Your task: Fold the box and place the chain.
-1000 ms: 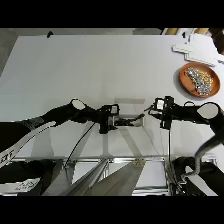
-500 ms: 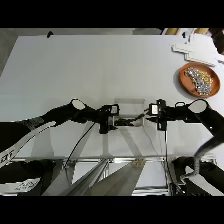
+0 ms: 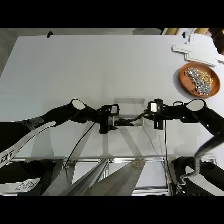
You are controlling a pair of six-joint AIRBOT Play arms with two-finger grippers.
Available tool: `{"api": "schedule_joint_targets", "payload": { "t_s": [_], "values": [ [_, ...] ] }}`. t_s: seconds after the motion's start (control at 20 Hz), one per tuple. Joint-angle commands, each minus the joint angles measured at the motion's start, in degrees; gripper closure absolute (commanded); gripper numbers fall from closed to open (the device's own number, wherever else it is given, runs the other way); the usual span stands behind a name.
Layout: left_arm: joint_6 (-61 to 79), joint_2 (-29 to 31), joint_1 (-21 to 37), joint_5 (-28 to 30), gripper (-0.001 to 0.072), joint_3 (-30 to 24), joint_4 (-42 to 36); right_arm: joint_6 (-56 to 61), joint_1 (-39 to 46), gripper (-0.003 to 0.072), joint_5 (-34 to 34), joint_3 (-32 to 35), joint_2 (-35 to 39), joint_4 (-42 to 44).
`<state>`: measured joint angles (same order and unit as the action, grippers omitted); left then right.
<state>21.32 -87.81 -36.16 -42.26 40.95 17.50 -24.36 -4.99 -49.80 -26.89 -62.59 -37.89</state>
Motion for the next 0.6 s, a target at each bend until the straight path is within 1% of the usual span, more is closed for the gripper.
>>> {"api": "schedule_joint_targets", "payload": {
  "t_s": [0.0,0.2,0.35,0.45,0.55],
  "values": [
    [0.1,0.0,0.0,0.0,0.0503,0.0,0.0,1.0,0.0,0.0668,-0.1,0.0,0.0,-1.2],
    [0.1,0.0,0.0,0.0,0.0503,0.0,0.0,12.5,0.0,0.0668,2.3,0.0,3.6,-11.5],
    [0.1,0.0,0.0,0.0,0.0503,0.0,0.0,22.4,0.0,0.0668,-1.2,0.0,8.2,-17.7],
    [0.1,0.0,0.0,0.0,0.0503,0.0,0.0,24.6,0.0,0.0668,-4.6,0.0,11.3,-16.3],
    [0.1,0.0,0.0,0.0,0.0503,0.0,0.0,24.6,0.0,0.0668,-8.9,0.0,14.5,-10.7]
  ]
}}
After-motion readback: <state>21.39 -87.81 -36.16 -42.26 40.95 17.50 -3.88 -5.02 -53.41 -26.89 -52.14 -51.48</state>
